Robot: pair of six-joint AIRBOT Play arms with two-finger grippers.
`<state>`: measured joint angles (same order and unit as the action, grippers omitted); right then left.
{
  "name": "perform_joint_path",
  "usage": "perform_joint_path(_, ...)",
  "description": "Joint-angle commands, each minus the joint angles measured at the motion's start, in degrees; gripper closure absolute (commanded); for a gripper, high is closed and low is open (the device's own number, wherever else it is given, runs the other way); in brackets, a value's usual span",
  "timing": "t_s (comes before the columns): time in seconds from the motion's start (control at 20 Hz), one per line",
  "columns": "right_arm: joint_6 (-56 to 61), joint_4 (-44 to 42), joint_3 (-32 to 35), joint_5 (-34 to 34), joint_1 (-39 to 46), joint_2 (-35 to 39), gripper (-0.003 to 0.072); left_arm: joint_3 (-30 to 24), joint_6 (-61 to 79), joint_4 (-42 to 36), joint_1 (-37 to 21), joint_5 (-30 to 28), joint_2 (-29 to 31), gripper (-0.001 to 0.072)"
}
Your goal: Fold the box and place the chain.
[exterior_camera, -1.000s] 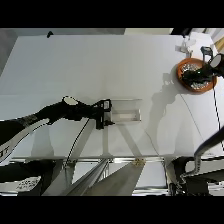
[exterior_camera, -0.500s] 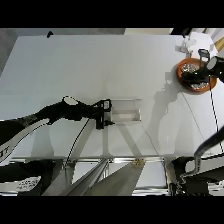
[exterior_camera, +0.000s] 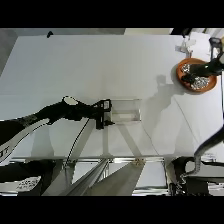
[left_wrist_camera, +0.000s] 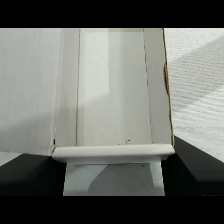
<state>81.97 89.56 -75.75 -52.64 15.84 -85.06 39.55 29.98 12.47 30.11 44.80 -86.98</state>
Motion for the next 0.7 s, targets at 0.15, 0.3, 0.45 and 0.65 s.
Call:
perform_joint_path(0.15,-7.04,-9.09,-0.04,-11.32,0.00,20.37,0.0673,0.00,0.00,0.02,0.00,0.00,0.00,0.0503)
perform_joint_path(0.3,-9.53,-14.88,-0.04,-17.53,0.00,27.43,0.0673,0.00,0.00,0.02,0.00,0.00,0.00,0.0503)
perform_joint_path(0.45,-10.56,-20.61,-0.02,-23.39,0.00,32.74,0.0673,0.00,0.00,0.02,0.00,0.00,0.00,0.0503)
perform_joint_path(0.65,-10.54,-27.91,-0.02,-31.69,-0.02,37.00,0.0672,0.00,0.00,0.02,0.00,0.00,0.00,0.0503)
